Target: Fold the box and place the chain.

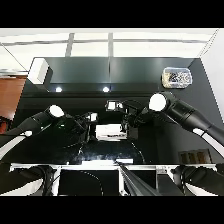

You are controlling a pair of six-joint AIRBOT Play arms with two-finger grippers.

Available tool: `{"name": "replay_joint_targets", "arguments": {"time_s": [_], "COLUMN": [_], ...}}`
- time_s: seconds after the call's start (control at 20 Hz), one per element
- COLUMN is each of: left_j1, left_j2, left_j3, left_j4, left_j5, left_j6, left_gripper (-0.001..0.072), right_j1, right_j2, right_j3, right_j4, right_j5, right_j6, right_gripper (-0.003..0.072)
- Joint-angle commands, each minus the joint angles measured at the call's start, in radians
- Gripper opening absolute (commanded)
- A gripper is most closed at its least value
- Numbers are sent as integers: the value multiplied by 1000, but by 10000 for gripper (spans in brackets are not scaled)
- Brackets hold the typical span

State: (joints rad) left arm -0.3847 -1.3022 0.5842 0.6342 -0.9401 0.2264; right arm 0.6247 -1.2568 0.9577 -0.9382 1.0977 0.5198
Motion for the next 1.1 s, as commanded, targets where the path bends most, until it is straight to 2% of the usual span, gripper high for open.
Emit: {"name": "replay_joint_targets", "arguments": {"time_s": [0.0, 0.75, 0.8, 0.85, 1.05], "left_j1": [-1, -1, -1, -1, -1], "left_j2": [-1, -1, -1, -1, -1], "left_j3": [0, 0, 0, 0, 0], "left_j4": [0, 0, 0, 0, 0], "left_j5": [1, 1, 1, 1, 1], "left_j6": [2, 2, 2, 2, 2], "left_gripper": [399, 399, 399, 399, 399], "right_j1": [1, 1, 1, 1, 1], "right_j2": [-1, -1, -1, -1, -1], "right_j3": [0, 0, 0, -1, -1], "right_j4": [2, -9, -9, -9, -9], "right_j5": [8, 54, 53, 46, 42], "right_j6": [1, 4, 6, 13, 15], "right_gripper": [111, 114, 160, 175, 175]}}
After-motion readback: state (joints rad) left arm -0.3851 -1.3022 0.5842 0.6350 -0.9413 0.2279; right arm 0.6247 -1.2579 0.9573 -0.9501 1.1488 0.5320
